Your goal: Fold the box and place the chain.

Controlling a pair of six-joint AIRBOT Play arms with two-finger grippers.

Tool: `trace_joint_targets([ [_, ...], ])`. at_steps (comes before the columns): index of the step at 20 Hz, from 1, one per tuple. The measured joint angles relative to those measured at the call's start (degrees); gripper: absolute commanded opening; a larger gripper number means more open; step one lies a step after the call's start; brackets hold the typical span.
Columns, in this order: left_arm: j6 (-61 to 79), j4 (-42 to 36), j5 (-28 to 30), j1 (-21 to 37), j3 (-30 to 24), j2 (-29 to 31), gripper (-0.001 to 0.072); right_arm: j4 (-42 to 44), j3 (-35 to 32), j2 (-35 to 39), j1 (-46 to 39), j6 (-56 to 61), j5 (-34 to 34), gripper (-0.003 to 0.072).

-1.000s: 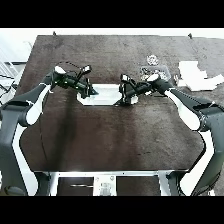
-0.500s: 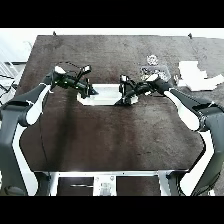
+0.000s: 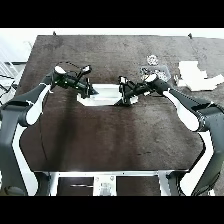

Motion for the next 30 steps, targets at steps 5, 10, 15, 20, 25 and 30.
trace_joint_targets([
  [5, 0.0, 0.4, 0.2, 0.0, 0.0, 0.0, 0.0019, 0.0, 0.0, -0.7, 0.2, -0.4, -0.1, 0.0656],
  [10, 0.0, 0.7, 0.3, 0.0, 0.0, 0.0, 0.0019, 0.8, 0.2, -1.3, 0.2, -1.0, 0.1, 0.0580],
  [15, 0.0, 0.7, 0.3, 0.0, 0.0, 0.0, 0.0019, 1.4, 0.3, -1.4, 0.1, -1.2, 0.3, 0.0580],
  [20, 0.0, 0.8, 0.3, 0.0, 0.0, 0.0, 0.0019, 1.7, 0.3, -1.5, 0.1, -1.2, 0.2, 0.0580],
  [25, 0.0, 0.8, 0.3, 0.0, 0.0, 0.0, 0.0019, 1.8, 0.3, -1.5, 0.1, -1.2, 0.2, 0.0580],
  [30, 0.0, 0.8, 0.3, 0.0, 0.0, 0.0, 0.0019, 1.8, 0.3, -1.5, 0.1, -1.2, 0.1, 0.0580],
])
